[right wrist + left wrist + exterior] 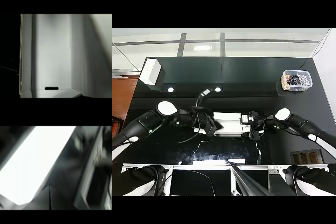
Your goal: Fold the box and place the chain.
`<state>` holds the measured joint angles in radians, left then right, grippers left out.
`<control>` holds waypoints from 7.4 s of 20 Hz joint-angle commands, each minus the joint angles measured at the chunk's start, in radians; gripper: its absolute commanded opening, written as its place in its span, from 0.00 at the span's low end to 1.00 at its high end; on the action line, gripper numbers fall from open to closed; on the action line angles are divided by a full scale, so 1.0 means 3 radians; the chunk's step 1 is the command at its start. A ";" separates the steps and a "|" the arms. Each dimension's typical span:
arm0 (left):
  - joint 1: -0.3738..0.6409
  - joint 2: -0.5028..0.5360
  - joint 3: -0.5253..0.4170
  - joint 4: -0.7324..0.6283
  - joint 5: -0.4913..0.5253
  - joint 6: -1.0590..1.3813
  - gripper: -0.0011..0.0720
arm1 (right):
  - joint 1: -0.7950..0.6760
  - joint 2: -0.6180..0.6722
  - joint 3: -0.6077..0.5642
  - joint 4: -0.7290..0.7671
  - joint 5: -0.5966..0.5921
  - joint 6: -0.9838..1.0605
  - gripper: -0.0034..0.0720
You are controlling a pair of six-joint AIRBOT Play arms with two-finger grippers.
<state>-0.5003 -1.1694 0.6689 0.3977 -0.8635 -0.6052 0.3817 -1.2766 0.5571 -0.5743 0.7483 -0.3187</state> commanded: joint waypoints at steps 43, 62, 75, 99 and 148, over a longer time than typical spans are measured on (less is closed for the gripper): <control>-0.0164 -0.0524 0.0448 0.1191 0.0809 -0.0024 0.05 | 0.0004 0.0001 0.0003 0.0001 0.0000 0.0001 0.36; 0.0259 0.0320 -0.0184 0.1551 0.0347 0.1799 0.98 | 0.0004 0.0001 0.0003 0.0003 0.0000 0.0001 0.36; -0.0139 -0.0018 -0.0175 0.1513 0.0427 0.2066 0.95 | 0.0004 0.0001 0.0003 0.0003 -0.0001 0.0001 0.36; -0.0361 -0.0224 -0.0175 0.0882 0.0632 0.1492 0.38 | 0.0004 0.0001 0.0003 0.0003 -0.0001 0.0001 0.36; 0.1559 -0.0453 -0.0360 0.1047 -0.0661 -0.2275 0.06 | 0.0004 0.0000 0.0003 0.0003 -0.0003 0.0001 0.36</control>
<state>0.0040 -1.2270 0.5621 0.7830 -1.0809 -1.3346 0.3820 -1.2766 0.5571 -0.5735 0.7471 -0.3183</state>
